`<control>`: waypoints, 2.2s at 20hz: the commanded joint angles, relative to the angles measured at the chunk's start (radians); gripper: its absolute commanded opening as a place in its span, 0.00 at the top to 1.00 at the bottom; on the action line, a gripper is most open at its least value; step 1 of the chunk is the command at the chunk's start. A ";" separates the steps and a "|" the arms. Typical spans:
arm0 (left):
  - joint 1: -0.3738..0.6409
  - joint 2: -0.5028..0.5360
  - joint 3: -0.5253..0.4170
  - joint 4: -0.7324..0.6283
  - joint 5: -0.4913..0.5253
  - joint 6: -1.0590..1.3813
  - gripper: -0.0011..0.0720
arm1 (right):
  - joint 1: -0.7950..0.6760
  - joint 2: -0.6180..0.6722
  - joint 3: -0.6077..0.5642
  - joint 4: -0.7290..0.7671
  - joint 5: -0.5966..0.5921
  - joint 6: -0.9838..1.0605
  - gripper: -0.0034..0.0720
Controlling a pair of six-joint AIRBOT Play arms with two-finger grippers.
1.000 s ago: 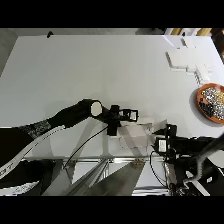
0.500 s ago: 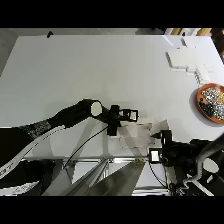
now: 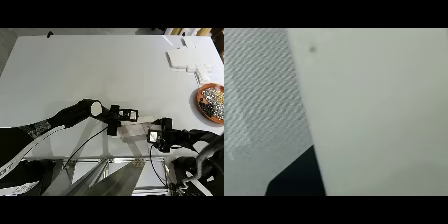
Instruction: Fold the box and place the chain.
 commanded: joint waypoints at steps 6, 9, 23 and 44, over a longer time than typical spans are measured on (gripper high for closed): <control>0.000 0.000 0.000 0.000 -0.002 0.002 0.97 | -0.129 -0.129 0.082 0.121 0.019 -0.163 0.04; 0.000 0.000 0.000 0.000 -0.002 0.002 0.97 | -0.174 -0.145 0.082 0.158 0.037 -0.213 0.04; 0.000 0.000 0.000 0.000 -0.002 0.002 0.97 | -0.351 -0.405 0.170 0.389 0.149 -0.531 0.03; 0.000 0.000 0.000 0.000 -0.002 0.002 0.97 | -0.348 -0.482 0.069 0.406 0.179 -0.601 0.11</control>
